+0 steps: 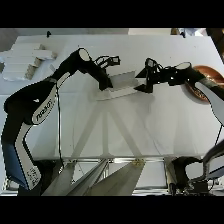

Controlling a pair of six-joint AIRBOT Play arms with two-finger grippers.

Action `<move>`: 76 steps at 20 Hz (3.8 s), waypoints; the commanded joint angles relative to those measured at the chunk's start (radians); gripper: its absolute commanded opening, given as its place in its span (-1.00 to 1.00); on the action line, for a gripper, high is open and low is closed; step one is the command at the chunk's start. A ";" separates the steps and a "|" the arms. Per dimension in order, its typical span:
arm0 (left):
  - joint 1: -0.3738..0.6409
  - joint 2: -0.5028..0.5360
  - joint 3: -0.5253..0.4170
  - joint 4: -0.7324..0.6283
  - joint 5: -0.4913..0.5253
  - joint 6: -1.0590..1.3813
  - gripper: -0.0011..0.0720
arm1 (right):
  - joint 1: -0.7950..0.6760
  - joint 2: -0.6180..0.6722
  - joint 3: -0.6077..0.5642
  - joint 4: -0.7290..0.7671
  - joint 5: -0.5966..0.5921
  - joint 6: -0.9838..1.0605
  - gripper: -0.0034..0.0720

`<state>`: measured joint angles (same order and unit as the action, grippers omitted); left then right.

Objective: Fold the box and place the chain.

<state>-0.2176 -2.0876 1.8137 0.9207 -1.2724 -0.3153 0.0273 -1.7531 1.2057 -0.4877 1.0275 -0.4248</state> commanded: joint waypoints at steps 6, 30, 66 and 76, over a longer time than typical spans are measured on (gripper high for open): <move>0.000 0.001 0.001 0.000 0.000 0.000 -0.93 | 0.018 -0.122 0.150 -0.010 0.125 0.045 0.91; 0.000 0.001 0.001 0.000 0.000 0.000 -0.93 | 0.045 -0.064 -0.024 -0.024 0.050 0.139 0.91; 0.000 0.001 0.001 0.000 0.001 0.000 -0.93 | 0.075 -0.050 -0.076 -0.057 0.002 0.111 0.43; 0.000 0.001 0.001 0.000 0.000 0.000 -0.93 | 0.075 -0.050 -0.075 -0.058 0.003 0.111 0.40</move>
<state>-0.2184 -2.0876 1.8137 0.9207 -1.2720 -0.3149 0.1017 -1.8034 1.1305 -0.5457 1.0298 -0.3134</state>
